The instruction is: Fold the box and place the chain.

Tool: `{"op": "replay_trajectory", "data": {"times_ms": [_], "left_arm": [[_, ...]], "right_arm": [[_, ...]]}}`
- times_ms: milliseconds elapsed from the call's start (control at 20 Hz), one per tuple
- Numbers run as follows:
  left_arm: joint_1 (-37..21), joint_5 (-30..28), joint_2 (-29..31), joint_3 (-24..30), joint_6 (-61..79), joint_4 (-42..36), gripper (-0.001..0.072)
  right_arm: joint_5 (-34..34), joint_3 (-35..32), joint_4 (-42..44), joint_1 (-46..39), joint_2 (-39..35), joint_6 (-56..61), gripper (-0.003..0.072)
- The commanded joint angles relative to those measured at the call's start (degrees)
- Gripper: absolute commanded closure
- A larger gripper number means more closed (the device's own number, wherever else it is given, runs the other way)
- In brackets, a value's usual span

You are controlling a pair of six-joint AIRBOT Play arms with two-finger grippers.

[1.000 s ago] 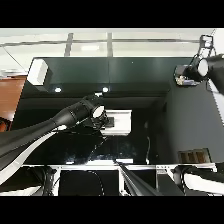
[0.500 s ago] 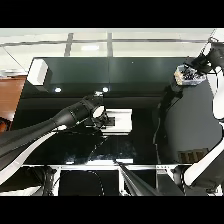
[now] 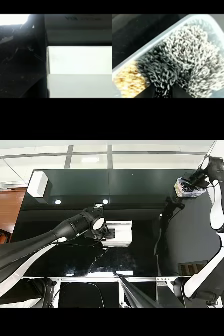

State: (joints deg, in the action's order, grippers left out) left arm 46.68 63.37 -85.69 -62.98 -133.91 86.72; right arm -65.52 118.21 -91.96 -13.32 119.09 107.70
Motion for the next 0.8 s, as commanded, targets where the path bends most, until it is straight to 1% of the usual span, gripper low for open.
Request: {"op": "replay_trajectory", "data": {"times_ms": [0, 150, 250, 400, 450, 550, 650, 750], "left_arm": [[0.0, 0.2, 0.0, 0.0, 0.0, 0.0, 0.0684], [0.0, 0.3, 0.0, 0.0, 0.0, 0.0, 0.0684], [0.0, 0.3, 0.0, 0.0, 0.0, 0.0, 0.0683], [0.0, 0.1, 0.0, 0.0, 0.0, -0.2, 0.0683], [0.0, 0.1, 0.0, 0.0, 0.0, -0.2, 0.0684], [0.0, 0.2, 0.0, 0.0, 0.0, -0.2, 0.0684], [0.0, 0.2, 0.0, 0.0, 0.0, -0.2, 0.0684], [0.0, 0.2, 0.0, 0.0, 0.0, -0.2, 0.0683]], "right_arm": [[-1.1, 0.1, 0.2, 0.0, -6.8, -6.8, 0.0676], [-4.4, 0.1, 1.5, 0.0, -16.2, -16.5, 0.0677], [-5.9, 0.1, 2.6, 0.0, -23.0, -20.2, 0.0678], [-6.3, 0.1, 9.7, 0.0, -32.8, -23.3, 0.0677], [-7.0, 0.1, 12.8, 0.0, -35.7, -25.9, 0.0677], [-9.1, -0.5, 18.1, 0.0, -41.1, -27.3, 0.0677], [-11.7, -3.6, 24.1, 0.0, -46.9, -27.4, 0.0678], [-16.2, -9.3, 30.1, 0.3, -53.1, -27.4, 0.0678]]}}
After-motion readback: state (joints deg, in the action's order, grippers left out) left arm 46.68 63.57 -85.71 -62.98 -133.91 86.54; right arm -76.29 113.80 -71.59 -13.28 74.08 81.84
